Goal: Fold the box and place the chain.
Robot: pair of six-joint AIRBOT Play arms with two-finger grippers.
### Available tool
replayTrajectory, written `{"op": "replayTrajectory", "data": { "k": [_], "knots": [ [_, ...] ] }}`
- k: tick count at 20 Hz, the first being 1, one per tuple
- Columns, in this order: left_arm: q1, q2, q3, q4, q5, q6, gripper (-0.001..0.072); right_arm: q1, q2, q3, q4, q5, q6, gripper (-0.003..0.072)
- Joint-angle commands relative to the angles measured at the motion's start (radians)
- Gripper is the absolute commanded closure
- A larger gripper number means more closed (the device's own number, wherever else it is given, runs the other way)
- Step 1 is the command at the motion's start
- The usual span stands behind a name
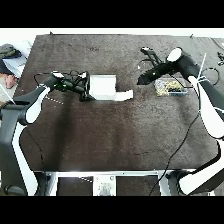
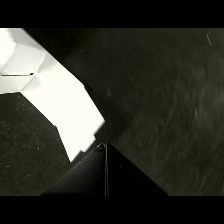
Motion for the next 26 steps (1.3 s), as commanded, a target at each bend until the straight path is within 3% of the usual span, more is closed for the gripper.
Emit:
{"op": "replayTrajectory", "data": {
  "k": [1,5,8,13,18,20,26],
  "knots": [
    [0.0,-0.001,0.0,0.0,0.0,0.0,0.0355,-0.062,0.004,-0.101,0.105,-0.014,0.085,0.0702],
    [0.0,-0.001,0.0,0.0,0.0,0.0,0.0355,-0.056,0.004,-0.285,0.261,-0.175,0.06,0.0701],
    [0.0,-0.001,0.0,0.0,0.0,0.0,0.0355,-0.009,-0.001,-0.354,0.313,-0.276,0.05,0.0702],
    [0.0,-0.001,0.0,0.0,0.0,0.0,0.0355,0.063,-0.016,-0.354,0.419,-0.319,0.041,0.0701],
    [0.0,-0.001,0.0,0.0,-0.001,0.0,0.0355,0.078,0.046,-0.353,0.447,-0.325,0.042,0.07],
    [0.0,-0.001,0.0,0.0,0.0,0.0,0.0355,0.085,0.044,-0.345,0.46,-0.323,0.048,0.053],
    [0.0,-0.001,0.0,0.0,-0.001,0.0,0.0355,0.121,0.044,-0.277,0.448,-0.32,0.047,0.0511]
  ]
}}
